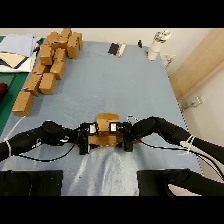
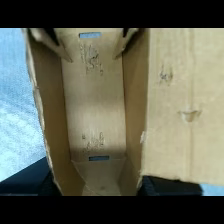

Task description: Fold the box.

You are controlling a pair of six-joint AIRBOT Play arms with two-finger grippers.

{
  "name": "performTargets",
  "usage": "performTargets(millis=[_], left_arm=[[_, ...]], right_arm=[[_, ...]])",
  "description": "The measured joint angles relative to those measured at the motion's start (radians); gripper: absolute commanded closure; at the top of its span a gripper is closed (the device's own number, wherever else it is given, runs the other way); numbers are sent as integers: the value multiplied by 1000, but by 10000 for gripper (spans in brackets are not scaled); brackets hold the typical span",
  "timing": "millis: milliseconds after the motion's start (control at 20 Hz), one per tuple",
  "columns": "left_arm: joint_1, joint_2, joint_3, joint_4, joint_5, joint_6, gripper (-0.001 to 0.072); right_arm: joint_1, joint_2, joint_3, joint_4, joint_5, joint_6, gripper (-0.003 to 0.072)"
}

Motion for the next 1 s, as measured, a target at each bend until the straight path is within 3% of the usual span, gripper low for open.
performTargets(millis=[200,250,300,350,550,700,800,1000], left_arm=[[-3,-1,0,-7,2,8,137],[-4,-1,0,-8,2,9,202],[-4,-1,0,-8,2,9,525],[-4,-2,0,-10,9,8,697],[-4,31,0,46,90,-132,697],[12,145,0,240,143,-444,697],[45,257,0,421,98,-748,697],[174,459,-7,797,-90,-1527,698]], right_arm=[[0,0,0,0,0,0,167],[0,0,0,0,0,0,168],[0,0,0,0,0,0,168],[0,0,0,0,0,0,168],[0,0,0,0,0,0,167],[0,0,0,0,0,0,167],[0,0,0,0,0,0,168],[0,0,0,0,0,0,167]])
